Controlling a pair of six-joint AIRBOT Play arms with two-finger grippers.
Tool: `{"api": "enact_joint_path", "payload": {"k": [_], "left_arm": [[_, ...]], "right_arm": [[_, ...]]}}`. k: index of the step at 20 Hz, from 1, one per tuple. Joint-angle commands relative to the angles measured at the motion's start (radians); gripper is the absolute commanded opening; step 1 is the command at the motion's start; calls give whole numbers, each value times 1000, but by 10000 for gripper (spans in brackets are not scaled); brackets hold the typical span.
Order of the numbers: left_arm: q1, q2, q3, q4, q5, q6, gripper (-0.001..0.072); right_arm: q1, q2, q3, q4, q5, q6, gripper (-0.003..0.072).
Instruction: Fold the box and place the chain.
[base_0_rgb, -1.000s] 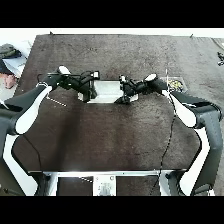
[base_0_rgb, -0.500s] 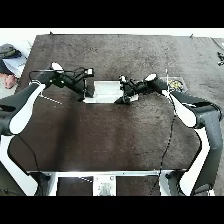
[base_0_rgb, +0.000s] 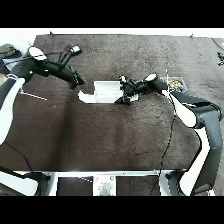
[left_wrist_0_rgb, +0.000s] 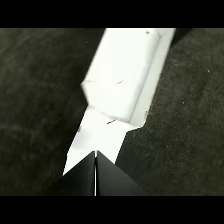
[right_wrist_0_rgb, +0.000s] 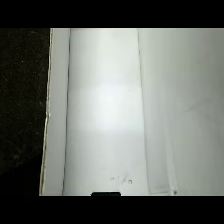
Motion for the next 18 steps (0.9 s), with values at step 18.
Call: {"api": "enact_joint_path", "payload": {"k": [18], "left_arm": [[166,-6,-375,-126,209,-446,9]], "right_arm": [[-1,0,0,0,0,0,235]]}}
